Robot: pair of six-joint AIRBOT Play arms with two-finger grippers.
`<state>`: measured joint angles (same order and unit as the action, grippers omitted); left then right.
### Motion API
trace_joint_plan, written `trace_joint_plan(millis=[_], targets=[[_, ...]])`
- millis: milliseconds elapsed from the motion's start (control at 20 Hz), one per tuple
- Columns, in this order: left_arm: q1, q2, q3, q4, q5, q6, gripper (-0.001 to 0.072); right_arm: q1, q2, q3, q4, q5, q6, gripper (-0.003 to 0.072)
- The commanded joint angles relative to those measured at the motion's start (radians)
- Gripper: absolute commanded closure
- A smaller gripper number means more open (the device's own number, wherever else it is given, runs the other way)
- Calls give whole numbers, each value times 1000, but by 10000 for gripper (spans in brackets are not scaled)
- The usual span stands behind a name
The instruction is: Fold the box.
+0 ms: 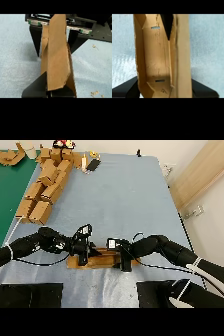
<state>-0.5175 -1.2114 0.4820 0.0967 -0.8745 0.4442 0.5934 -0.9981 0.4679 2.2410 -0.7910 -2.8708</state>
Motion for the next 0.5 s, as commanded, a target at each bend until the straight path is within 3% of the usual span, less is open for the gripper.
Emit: trace_joint_plan(millis=[0, 450], targets=[[0, 0, 1, 0, 0, 0, 696, -2, -17, 6, 7, -11, 28, -27], [0, 0, 1, 0, 0, 0, 696, -2, -18, 6, 7, 16, 28, -26]])
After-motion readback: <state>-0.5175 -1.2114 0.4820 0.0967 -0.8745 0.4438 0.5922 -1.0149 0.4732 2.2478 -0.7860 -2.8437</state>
